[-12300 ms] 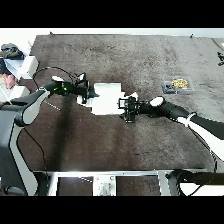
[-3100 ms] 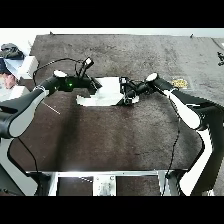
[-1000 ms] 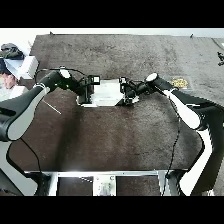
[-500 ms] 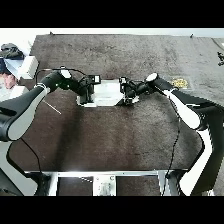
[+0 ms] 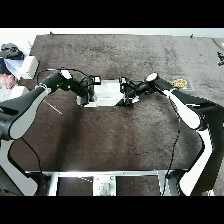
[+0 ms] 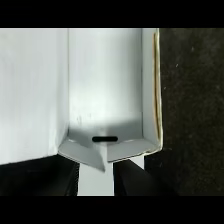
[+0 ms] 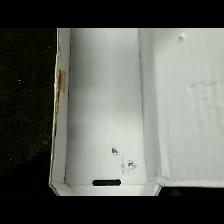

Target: Fold the box and place the chain.

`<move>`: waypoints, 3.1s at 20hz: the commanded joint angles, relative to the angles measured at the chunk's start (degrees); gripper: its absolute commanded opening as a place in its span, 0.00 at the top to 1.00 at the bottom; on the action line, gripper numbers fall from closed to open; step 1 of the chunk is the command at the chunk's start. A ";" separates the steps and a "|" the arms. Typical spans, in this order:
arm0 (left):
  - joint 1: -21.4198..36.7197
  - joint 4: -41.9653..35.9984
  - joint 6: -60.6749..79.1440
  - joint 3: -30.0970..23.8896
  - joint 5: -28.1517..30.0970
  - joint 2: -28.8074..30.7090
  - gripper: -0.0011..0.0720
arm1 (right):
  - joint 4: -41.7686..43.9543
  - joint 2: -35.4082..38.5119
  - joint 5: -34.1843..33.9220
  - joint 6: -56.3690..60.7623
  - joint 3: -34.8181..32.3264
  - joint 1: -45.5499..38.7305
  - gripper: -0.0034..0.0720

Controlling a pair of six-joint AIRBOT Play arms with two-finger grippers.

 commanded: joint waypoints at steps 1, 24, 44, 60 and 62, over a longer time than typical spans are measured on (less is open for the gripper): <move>0.04 -2.62 0.09 0.02 -0.20 -0.09 0.68 | 0.00 -0.02 0.02 0.02 0.02 0.04 0.52; 0.11 -10.19 4.57 0.04 -0.81 -1.70 0.52 | 0.00 -0.02 0.00 0.02 0.02 0.04 0.52; 11.63 -5.68 -29.77 -2.75 -3.15 10.69 0.98 | 0.00 -0.02 0.02 0.02 0.02 0.04 0.52; 21.33 -11.13 -47.08 -18.05 -1.03 11.10 0.97 | 0.00 -0.02 0.00 0.00 0.02 0.04 0.52; 20.61 -14.23 -47.01 -19.32 0.11 11.04 0.97 | 0.00 -0.02 0.04 0.02 0.02 0.04 0.52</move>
